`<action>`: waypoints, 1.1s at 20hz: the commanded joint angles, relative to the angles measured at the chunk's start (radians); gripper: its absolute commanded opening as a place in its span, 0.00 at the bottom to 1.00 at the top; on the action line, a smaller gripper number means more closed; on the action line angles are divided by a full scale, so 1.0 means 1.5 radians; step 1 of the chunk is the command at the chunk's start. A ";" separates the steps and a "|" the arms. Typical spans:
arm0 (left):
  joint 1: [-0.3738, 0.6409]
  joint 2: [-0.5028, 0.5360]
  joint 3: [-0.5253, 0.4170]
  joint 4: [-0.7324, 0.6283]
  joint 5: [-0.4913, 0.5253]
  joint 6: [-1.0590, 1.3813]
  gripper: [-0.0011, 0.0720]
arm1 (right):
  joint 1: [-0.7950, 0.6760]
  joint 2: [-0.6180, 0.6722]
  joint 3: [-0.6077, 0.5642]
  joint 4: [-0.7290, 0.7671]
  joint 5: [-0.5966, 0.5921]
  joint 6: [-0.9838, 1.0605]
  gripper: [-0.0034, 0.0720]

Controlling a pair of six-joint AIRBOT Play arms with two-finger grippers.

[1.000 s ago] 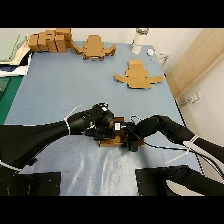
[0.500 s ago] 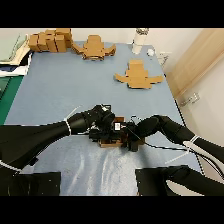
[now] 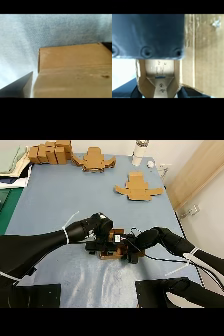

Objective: Fold the box.

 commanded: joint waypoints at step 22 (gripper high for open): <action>0.290 -0.005 0.070 -0.209 -0.131 0.581 0.03 | 0.001 -0.001 0.001 0.001 0.001 0.000 0.68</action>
